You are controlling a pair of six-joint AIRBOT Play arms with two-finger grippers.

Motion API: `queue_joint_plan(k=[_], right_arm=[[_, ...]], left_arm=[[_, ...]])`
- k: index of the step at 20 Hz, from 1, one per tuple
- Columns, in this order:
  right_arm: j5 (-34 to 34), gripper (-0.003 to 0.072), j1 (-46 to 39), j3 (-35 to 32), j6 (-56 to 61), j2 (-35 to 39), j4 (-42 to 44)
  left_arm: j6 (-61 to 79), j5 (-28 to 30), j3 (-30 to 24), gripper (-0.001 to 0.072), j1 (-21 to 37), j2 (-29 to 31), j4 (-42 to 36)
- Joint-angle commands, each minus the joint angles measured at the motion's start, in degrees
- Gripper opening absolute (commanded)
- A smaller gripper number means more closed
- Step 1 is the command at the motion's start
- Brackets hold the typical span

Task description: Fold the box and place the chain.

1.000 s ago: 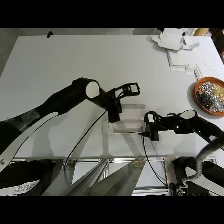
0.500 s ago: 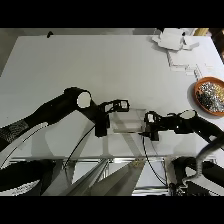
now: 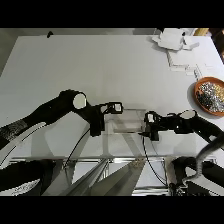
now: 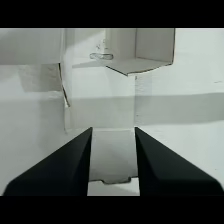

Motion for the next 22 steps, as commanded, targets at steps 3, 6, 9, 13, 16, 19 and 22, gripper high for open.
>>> queue_joint_plan(k=[3,6,9,13,16,19,22], right_arm=[[0.0,0.0381,0.0,0.0,0.0,0.1,0.0],[0.0,0.0381,0.0,0.0,0.0,0.0,0.0],[0.0,0.0381,0.0,0.0,0.0,0.1,0.0],[0.0,0.0381,0.0,0.0,0.0,0.1,0.0],[0.0,0.0381,0.0,0.0,0.0,0.1,0.0],[0.0,0.0381,0.0,0.0,0.0,0.0,0.0],[0.0,0.0381,0.0,0.0,0.0,0.0,0.0]], left_arm=[[20.3,6.8,-3.6,0.0350,0.6,0.0,-3.9],[24.1,12.3,-4.8,0.0350,0.4,0.0,-6.5],[24.1,15.9,-5.7,0.0350,0.4,-0.1,-6.5],[24.1,15.9,-5.7,0.0347,0.4,-0.3,-6.7],[24.1,15.3,-5.7,0.0339,-0.6,-0.9,-9.6],[25.4,15.2,-5.7,0.0286,-2.8,-1.8,-12.2],[27.5,15.5,-5.7,0.0260,-3.2,-2.9,-14.4]])
